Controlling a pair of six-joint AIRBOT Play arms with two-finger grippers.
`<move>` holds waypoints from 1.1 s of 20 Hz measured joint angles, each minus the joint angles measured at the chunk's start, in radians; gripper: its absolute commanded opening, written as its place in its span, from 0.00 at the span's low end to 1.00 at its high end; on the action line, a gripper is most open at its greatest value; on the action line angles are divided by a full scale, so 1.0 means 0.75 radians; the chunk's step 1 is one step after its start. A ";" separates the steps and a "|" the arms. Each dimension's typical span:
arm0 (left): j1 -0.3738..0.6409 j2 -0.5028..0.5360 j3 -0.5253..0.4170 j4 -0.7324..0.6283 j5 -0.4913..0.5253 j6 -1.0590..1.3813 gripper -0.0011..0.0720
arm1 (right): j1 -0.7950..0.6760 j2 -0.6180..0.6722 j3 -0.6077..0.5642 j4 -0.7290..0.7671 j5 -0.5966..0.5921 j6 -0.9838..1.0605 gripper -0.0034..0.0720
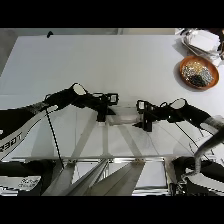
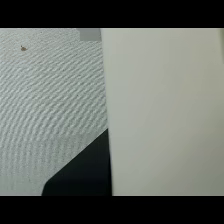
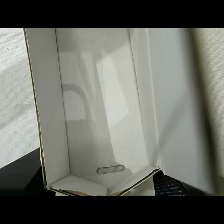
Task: Fold the box and place the chain.
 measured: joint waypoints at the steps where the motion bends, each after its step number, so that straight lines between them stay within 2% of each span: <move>1: 0.001 0.000 0.000 -0.001 0.000 0.000 0.03 | 0.000 -0.001 0.000 -0.001 0.001 0.000 0.58; 9: 0.000 0.000 0.000 -0.001 0.002 -0.002 0.03 | 0.000 0.000 0.000 0.000 0.001 0.000 0.58; 10: 0.001 0.000 0.000 0.000 0.001 -0.004 0.09 | 0.000 0.000 0.000 0.000 0.001 0.000 0.58; 11: 0.001 0.001 0.000 0.002 0.005 -0.007 0.19 | 0.000 -0.001 0.000 0.000 0.001 0.001 0.58; 13: 0.002 0.003 -0.002 0.024 0.008 -0.022 0.49 | 0.001 -0.002 -0.002 0.001 0.006 -0.001 0.58; 14: 0.003 0.009 -0.003 0.029 0.007 -0.030 0.59 | 0.002 -0.002 -0.003 0.001 0.009 0.001 0.58; 16: 0.010 0.030 -0.002 0.022 0.011 -0.043 0.66 | 0.001 -0.002 -0.003 0.000 0.009 0.000 0.58; 18: 0.028 0.062 -0.002 0.017 0.015 -0.065 0.79 | 0.001 -0.002 -0.003 0.001 0.008 0.001 0.58; 22: 0.107 0.143 -0.002 0.010 0.014 -0.110 0.80 | 0.001 -0.002 -0.003 0.007 -0.001 0.010 0.58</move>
